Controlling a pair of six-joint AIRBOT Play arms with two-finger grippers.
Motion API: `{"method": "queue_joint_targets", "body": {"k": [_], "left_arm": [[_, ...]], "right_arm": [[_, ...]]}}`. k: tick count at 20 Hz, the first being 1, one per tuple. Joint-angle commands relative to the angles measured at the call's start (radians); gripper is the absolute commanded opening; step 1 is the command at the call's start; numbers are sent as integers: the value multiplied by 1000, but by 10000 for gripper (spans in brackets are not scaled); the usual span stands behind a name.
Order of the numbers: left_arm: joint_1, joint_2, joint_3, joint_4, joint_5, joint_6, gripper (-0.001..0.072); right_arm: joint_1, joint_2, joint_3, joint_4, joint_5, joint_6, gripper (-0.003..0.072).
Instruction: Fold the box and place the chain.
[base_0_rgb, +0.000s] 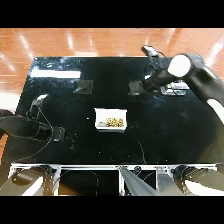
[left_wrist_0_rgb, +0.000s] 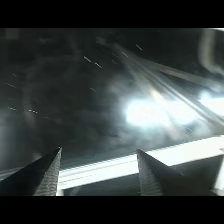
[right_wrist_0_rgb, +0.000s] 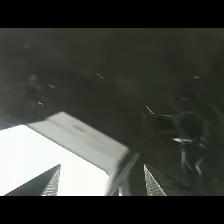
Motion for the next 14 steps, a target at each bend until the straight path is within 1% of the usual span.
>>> {"method": "queue_joint_targets", "body": {"k": [1,4,6,8,10,14], "left_arm": [[55,39,-64,-137,-45,68,566],[51,39,-64,-137,-87,68,566],[51,39,-64,-137,-97,68,566],[51,39,-64,-137,-118,68,566],[51,39,-64,-137,-145,68,566],[51,39,-64,-137,-169,68,566]], "right_arm": [[0,-185,116,201,61,-286,591],[2,-230,114,292,215,-420,590],[6,-232,114,316,317,-459,590],[15,-232,113,312,386,-461,590],[35,-232,103,306,406,-464,590],[111,-232,88,274,392,-493,590]]}}
